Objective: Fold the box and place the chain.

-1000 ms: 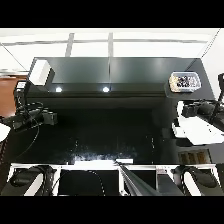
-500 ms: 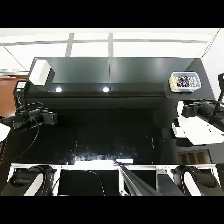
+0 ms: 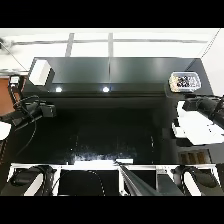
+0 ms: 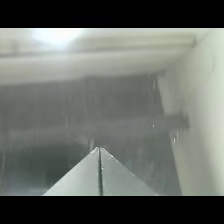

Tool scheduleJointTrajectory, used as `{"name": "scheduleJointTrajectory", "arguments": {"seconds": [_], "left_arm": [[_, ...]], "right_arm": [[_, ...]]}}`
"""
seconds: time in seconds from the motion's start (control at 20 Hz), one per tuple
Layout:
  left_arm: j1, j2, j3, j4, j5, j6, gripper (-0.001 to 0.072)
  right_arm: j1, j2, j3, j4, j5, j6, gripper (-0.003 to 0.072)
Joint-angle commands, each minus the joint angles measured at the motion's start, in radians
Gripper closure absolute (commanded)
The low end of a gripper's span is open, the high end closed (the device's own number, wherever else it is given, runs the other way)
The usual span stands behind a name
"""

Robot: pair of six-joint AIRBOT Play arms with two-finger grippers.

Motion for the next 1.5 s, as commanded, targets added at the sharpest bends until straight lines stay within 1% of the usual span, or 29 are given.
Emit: {"name": "scheduleJointTrajectory", "arguments": {"seconds": [0.0,0.05,0.1,0.15,0.2,0.25,0.3,0.4,0.45,0.6,0.7,0.8,0.9,1.0,1.05,1.1,1.2,1.25,1.35,1.45], "left_arm": [[0.000,-0.049,0.000,-0.095,0.148,0.000,0.0407],[0.000,-0.068,0.000,-0.119,0.166,0.000,0.0185],[0.000,-0.089,0.001,-0.139,0.167,0.000,0.0007],[0.000,-0.105,0.004,-0.143,0.158,0.000,-0.0002],[-0.001,-0.114,0.004,-0.143,0.148,0.000,-0.0002],[-0.001,-0.117,0.004,-0.141,0.134,0.001,-0.0003],[-0.001,-0.116,0.004,-0.141,0.125,0.009,-0.0003],[-0.006,-0.116,0.011,-0.135,0.080,0.053,-0.0003],[-0.012,-0.116,0.018,-0.130,0.053,0.072,-0.0003],[-0.038,-0.116,0.028,-0.128,-0.001,0.085,-0.0003],[-0.055,-0.117,0.028,-0.126,-0.018,0.085,-0.0003],[-0.064,-0.117,0.028,-0.126,-0.017,0.085,-0.0003],[-0.066,-0.118,0.028,-0.126,-0.015,0.085,-0.0003],[-0.066,-0.118,0.028,-0.126,-0.014,0.085,-0.0003],[-0.066,-0.118,0.028,-0.126,-0.014,0.085,-0.0002],[-0.066,-0.118,0.028,-0.126,-0.014,0.085,-0.0003],[-0.066,-0.118,0.028,-0.127,-0.015,0.085,-0.0002],[-0.066,-0.118,0.028,-0.126,-0.014,0.085,-0.0002],[-0.066,-0.118,0.028,-0.127,-0.015,0.085,-0.0002],[-0.066,-0.118,0.028,-0.127,-0.016,0.085,-0.0002]], "right_arm": [[-0.001,-0.034,0.000,0.028,-0.252,0.000,0.0668],[-0.001,-0.047,0.000,0.028,-0.354,0.000,0.0668],[-0.001,-0.062,0.000,0.028,-0.463,-0.001,0.0664],[-0.002,-0.083,0.000,0.024,-0.559,-0.003,0.0501],[-0.006,-0.111,0.003,0.016,-0.612,-0.010,0.0109],[-0.018,-0.148,0.016,-0.015,-0.597,-0.016,-0.0031],[-0.038,-0.190,0.042,-0.049,-0.528,-0.016,-0.0033],[-0.101,-0.294,0.138,-0.119,-0.310,-0.014,-0.0033],[-0.151,-0.350,0.206,-0.179,-0.206,0.019,-0.0033],[-0.343,-0.499,0.411,-0.447,0.007,0.268,-0.0031],[-0.475,-0.575,0.509,-0.600,0.114,0.390,-0.0026],[-0.601,-0.617,0.539,-0.642,0.190,0.459,-0.0026],[-0.704,-0.653,0.539,-0.642,0.282,0.457,-0.0026],[-0.769,-0.697,0.539,-0.629,0.363,0.397,-0.0025],[-0.789,-0.719,0.539,-0.597,0.392,0.314,-0.0025],[-0.796,-0.741,0.539,-0.533,0.426,0.182,-0.0025],[-0.785,-0.774,0.539,-0.409,0.479,-0.014,-0.0025],[-0.772,-0.787,0.539,-0.387,0.501,-0.095,-0.0025],[-0.744,-0.805,0.538,-0.418,0.522,-0.219,-0.0025],[-0.735,-0.824,0.538,-0.451,0.519,-0.263,-0.0025]]}}
